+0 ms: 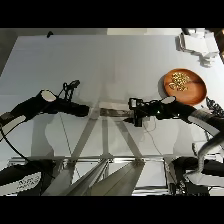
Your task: Fold the box and place the chain.
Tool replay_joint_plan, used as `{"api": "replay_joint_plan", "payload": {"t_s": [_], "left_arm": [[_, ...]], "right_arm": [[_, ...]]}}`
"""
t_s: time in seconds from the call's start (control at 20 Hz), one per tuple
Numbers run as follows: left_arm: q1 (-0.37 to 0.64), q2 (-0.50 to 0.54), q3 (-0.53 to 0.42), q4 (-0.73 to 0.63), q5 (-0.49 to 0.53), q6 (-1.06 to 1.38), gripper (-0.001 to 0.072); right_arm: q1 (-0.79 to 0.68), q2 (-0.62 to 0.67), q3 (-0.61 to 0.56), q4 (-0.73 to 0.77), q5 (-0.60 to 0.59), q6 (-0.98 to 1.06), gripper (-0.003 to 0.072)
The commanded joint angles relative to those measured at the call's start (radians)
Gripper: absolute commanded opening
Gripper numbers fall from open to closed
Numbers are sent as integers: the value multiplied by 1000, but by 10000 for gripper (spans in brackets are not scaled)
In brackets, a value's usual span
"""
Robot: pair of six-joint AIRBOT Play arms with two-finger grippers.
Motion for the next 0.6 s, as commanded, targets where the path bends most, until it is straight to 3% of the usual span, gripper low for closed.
{"api": "replay_joint_plan", "payload": {"t_s": [0.0,0.15,0.3,0.4,0.55], "left_arm": [[-9,-6,-1,-51,-32,20,5],[-9,-5,-1,-85,-15,53,6],[-9,8,-1,-233,-17,177,33],[-9,19,-1,-315,-22,257,292],[-9,19,-1,-333,-41,268,296]], "right_arm": [[0,0,1,0,0,0,457],[0,0,1,0,0,0,457],[0,0,1,0,0,0,457],[0,0,1,0,0,0,457],[0,0,1,0,0,0,457]]}}
